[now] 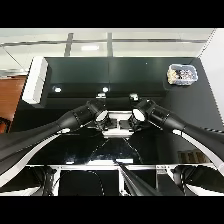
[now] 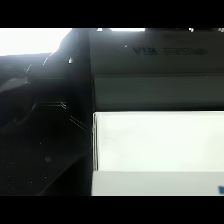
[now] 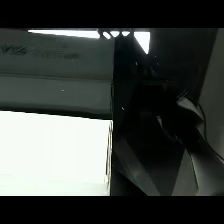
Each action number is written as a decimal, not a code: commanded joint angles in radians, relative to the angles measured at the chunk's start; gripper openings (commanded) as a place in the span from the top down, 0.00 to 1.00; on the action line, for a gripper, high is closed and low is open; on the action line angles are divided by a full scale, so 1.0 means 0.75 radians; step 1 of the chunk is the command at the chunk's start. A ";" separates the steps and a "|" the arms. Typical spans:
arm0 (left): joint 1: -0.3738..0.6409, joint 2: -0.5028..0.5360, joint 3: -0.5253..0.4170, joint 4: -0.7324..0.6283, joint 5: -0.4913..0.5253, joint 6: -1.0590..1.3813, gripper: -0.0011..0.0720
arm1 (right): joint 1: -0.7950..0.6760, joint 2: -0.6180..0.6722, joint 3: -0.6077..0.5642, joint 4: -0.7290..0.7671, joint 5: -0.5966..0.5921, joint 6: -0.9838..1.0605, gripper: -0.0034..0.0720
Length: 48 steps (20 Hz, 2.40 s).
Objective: Fold the box and place the chain.
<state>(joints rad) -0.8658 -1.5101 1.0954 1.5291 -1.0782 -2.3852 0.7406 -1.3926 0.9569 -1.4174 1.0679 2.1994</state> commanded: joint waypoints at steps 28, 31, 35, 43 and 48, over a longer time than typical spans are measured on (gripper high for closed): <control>0.001 -0.001 0.001 0.001 0.005 0.004 0.95 | -0.642 0.522 -0.076 -0.892 -0.307 0.086 0.36; 0.000 -0.001 0.001 0.000 0.006 0.004 0.95 | -0.926 0.319 -0.086 -0.338 -0.649 -0.182 0.01; 0.000 -0.001 0.001 0.001 0.005 0.004 0.95 | -1.085 -0.044 0.320 -0.239 -0.526 -0.330 0.02; 0.000 -0.001 0.001 0.001 0.004 0.004 0.95 | -1.257 -0.748 1.238 -0.232 0.015 -0.433 0.02; 0.000 -0.001 0.001 0.001 0.004 0.004 0.95 | -1.287 -0.836 1.259 -0.245 -0.078 -0.440 0.02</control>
<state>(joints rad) -0.8658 -1.5101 1.0954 1.5295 -1.0756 -2.3829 -0.2073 -1.9667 1.8633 -1.5967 1.0267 1.8809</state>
